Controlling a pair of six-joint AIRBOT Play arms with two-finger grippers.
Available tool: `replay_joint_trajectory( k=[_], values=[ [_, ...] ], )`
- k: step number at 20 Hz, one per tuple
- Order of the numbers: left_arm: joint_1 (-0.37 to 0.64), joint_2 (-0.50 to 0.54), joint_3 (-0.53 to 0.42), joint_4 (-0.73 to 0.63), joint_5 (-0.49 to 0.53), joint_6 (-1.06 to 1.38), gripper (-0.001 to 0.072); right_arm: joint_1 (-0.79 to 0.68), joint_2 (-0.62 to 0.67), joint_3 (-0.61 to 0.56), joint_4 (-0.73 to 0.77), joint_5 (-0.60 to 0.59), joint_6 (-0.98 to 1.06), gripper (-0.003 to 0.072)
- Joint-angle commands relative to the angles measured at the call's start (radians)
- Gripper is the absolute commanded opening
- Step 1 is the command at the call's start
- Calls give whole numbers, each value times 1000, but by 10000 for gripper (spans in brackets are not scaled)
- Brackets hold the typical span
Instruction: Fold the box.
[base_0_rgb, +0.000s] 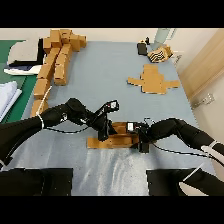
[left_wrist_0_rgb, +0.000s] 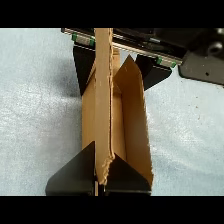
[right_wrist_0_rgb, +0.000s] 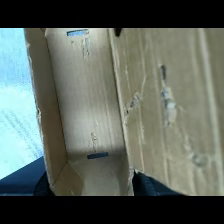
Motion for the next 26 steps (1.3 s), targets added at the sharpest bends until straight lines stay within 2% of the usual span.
replay_joint_trajectory(
  k=[1, 5, 7, 14, 16, 21, 22, 23, 26],
  values=[
    [0, 1, 1, 0, 0, 0, 16, 0, 8, 0, 11, -11, 2, 570],
    [0, 1, 1, 0, 0, 0, 17, 0, 29, 0, 9, -34, 2, 571],
    [0, 1, 1, 0, 0, 0, 17, 0, 29, 0, 18, -35, 2, 605],
    [0, 1, 1, 0, 0, 0, 17, 0, 42, 0, 32, -34, 2, 612],
    [0, 1, 1, 0, 0, 0, 16, 0, 41, 0, 24, -29, 1, 583],
    [0, 1, 1, 0, 0, 0, 16, 0, 19, -2, 14, -27, 1, 580],
    [0, 1, 1, 0, 0, 0, 17, 0, 16, -2, 13, -27, 2, 571],
    [0, 1, 1, 0, 0, 0, 16, 0, 17, -2, 11, -27, 1, 523],
    [0, 1, 1, 0, 0, 0, 16, 0, 17, -2, 8, -27, 2, 510]
  ],
)
